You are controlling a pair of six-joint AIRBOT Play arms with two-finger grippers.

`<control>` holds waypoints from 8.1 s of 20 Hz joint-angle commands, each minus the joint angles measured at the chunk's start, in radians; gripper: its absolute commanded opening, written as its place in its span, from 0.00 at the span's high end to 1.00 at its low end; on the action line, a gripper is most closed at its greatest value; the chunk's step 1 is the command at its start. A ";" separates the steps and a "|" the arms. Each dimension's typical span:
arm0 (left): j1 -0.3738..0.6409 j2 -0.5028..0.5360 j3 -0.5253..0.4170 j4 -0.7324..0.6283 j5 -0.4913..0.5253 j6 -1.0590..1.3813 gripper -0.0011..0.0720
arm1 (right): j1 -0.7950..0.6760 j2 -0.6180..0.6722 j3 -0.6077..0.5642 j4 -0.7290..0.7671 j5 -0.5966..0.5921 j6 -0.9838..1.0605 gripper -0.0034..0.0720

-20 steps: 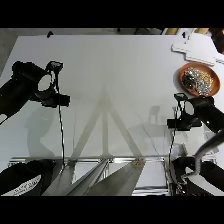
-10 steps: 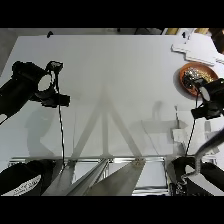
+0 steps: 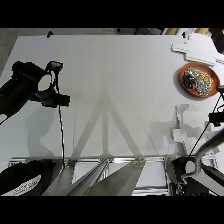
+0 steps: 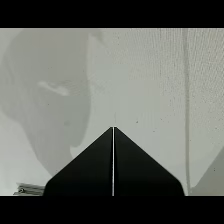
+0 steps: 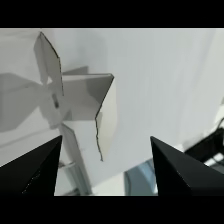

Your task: Fold the box and place the chain.

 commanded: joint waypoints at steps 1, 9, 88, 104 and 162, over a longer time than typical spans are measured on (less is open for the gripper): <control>0.000 0.000 0.000 0.000 0.000 0.000 0.97 | -0.068 -0.062 0.001 0.014 0.002 -0.031 0.25; 0.000 0.000 0.000 0.000 0.000 0.000 0.97 | -0.074 -0.249 0.001 -0.074 0.052 0.051 0.56; 0.068 -0.554 0.058 -1.500 0.302 1.737 0.44 | 0.671 0.382 -0.322 0.750 -0.417 0.099 0.93; 0.068 -0.410 0.058 -1.320 0.242 2.003 0.98 | 0.671 0.397 -0.177 0.749 -0.278 0.094 0.68; -0.157 -0.451 -0.124 -1.510 0.617 2.434 0.97 | 0.671 0.521 -0.022 0.742 -0.056 -0.430 0.69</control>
